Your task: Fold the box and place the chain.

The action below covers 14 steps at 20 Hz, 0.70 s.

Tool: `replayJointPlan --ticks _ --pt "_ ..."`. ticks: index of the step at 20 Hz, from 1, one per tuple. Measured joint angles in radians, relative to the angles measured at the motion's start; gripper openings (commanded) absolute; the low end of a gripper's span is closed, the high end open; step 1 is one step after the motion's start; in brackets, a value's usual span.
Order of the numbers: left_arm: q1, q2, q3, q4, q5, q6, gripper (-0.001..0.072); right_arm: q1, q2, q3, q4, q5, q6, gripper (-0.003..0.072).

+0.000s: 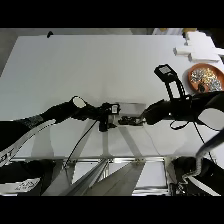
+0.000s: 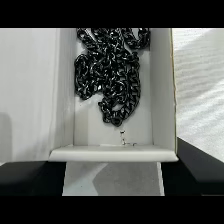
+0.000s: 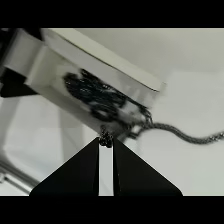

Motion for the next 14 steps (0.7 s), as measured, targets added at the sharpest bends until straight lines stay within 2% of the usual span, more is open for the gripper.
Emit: replayJointPlan --ticks 4,9,12,14 --pt "0.0 0.0 0.0 0.0 0.0 0.0 0.0273 0.063 -0.027 0.0 0.047 -0.097 0.0 0.0016" --pt "0.0 0.0 0.0 0.0 0.0 0.0 0.0273 0.091 -0.136 0.0 0.058 -0.159 0.0 0.0021" --pt "0.0 0.0 0.0 0.0 0.0 0.0 0.0273 0.095 -0.206 0.0 0.05 -0.179 -0.001 0.0187" --pt "0.0 0.0 0.0 0.0 0.0 0.0 0.0273 0.097 -0.231 0.002 0.046 -0.183 -0.011 0.0199"
